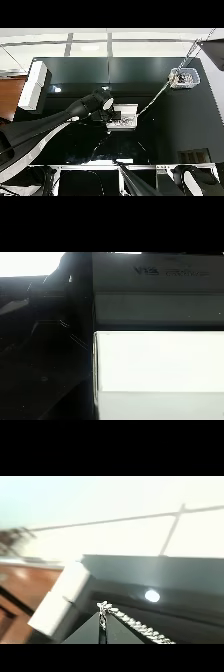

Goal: Fold the box and place the chain.

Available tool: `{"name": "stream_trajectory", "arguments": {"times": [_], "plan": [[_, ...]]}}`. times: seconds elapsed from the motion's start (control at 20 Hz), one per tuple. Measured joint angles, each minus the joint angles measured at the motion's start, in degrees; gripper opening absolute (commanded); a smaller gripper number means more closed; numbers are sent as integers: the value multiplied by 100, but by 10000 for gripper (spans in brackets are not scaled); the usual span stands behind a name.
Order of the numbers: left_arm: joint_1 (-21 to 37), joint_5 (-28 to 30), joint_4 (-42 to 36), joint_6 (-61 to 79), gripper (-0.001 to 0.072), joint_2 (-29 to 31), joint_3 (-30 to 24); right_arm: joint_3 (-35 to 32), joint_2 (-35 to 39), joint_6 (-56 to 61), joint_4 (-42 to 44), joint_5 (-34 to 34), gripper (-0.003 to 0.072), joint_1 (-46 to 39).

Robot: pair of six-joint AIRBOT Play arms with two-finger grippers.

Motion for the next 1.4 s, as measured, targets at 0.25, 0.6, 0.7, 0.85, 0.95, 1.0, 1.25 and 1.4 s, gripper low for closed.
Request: {"name": "stream_trajectory", "arguments": {"times": [0.25, 0.6, 0.7, 0.85, 0.95, 1.0, 1.25, 1.4], "plan": [[0, 0, 0, 0, 28, 0, 0, 66, 9, -358, 833, -66, 16, 0], [0, 0, 0, 0, 28, 0, 0, 199, -74, -520, 1054, 214, 16, 31], [0, 0, 0, 0, 28, 0, 0, 210, -118, -518, 1067, 343, 16, 107], [0, 0, 0, 0, 28, 0, 0, 216, -160, -514, 1075, 415, 16, 249], [0, 0, 0, 0, 29, 0, 0, 216, -181, -511, 1073, 433, 17, 352], [0, -2, 0, 0, 28, 0, 0, 216, -197, -511, 1078, 426, 16, 404], [0, 0, 0, 0, 28, 0, 0, 212, -422, -501, 1034, 317, 17, 828], [0, -2, 0, 0, 28, 0, 0, 205, -693, -498, 839, 295, 16, 1158]]}}
